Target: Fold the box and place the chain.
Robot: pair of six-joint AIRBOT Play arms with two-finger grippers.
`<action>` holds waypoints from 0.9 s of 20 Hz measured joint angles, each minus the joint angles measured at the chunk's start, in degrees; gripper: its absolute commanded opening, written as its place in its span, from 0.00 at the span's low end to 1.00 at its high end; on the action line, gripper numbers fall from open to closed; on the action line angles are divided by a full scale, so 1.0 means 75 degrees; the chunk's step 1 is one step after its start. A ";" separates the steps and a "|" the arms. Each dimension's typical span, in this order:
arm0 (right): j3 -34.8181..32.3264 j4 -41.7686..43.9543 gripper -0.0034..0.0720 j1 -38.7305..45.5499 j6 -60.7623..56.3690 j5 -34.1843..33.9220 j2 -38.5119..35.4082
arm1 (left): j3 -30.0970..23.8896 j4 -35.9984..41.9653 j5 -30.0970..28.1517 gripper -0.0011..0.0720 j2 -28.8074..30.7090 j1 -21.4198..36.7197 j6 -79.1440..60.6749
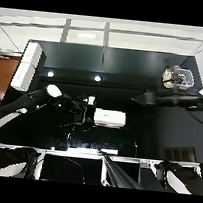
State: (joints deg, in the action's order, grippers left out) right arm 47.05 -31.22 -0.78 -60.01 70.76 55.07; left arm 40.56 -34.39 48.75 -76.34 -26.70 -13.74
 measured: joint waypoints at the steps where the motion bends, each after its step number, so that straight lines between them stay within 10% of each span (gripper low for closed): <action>1: 0.0017 -0.0230 0.06 0.0391 -0.0090 0.0178 -0.0289 | 0.0009 -0.0347 0.0038 0.98 0.0181 0.0012 0.0367; 8: 0.0058 -0.1067 0.06 0.1760 -0.0402 0.0699 -0.1023 | 0.0329 -0.0743 0.0382 0.98 0.0924 -0.0367 0.1848; 18: 0.0041 -0.1311 0.06 0.1935 -0.0460 0.0638 -0.1099 | 0.1711 -0.0175 0.0154 0.98 -0.0484 -0.1169 0.2451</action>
State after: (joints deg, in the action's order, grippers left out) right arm 47.35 -41.06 13.74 -63.46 75.55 46.83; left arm 53.39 -35.70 49.91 -79.96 -35.46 4.64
